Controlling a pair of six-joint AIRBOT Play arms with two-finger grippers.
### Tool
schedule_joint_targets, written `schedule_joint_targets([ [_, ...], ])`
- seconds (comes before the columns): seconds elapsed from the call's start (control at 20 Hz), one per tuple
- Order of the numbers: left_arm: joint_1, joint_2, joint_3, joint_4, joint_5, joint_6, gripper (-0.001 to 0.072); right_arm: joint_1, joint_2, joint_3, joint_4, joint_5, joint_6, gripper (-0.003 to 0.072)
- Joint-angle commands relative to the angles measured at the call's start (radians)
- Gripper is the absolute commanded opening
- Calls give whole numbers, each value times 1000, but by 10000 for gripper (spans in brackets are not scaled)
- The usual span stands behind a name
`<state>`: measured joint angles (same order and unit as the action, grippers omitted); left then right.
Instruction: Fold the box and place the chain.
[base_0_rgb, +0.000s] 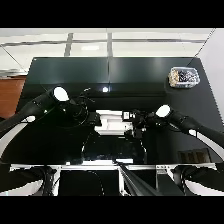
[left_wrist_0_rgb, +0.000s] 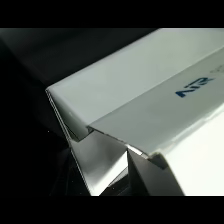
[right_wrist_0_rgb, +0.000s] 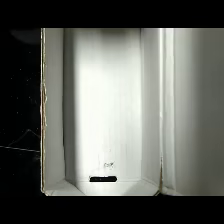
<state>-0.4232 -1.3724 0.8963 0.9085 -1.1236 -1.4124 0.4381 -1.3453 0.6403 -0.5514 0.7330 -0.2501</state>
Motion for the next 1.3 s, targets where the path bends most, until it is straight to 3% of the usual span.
schedule_joint_targets([
  [0.0,-30,0,1,57,50,-78,405,0,0,0,0,0,0,14],
  [0.35,-89,0,2,116,71,-125,387,0,0,0,0,0,0,14],
  [0.4,-94,0,2,129,73,-146,358,0,0,0,0,0,0,15],
  [0.75,-182,0,4,369,86,-395,351,0,0,0,0,0,0,14],
  [1.05,-302,-32,87,520,87,-601,351,0,0,0,0,0,0,14],
  [1.25,-333,-54,118,536,72,-694,350,0,0,0,0,0,0,15],
])
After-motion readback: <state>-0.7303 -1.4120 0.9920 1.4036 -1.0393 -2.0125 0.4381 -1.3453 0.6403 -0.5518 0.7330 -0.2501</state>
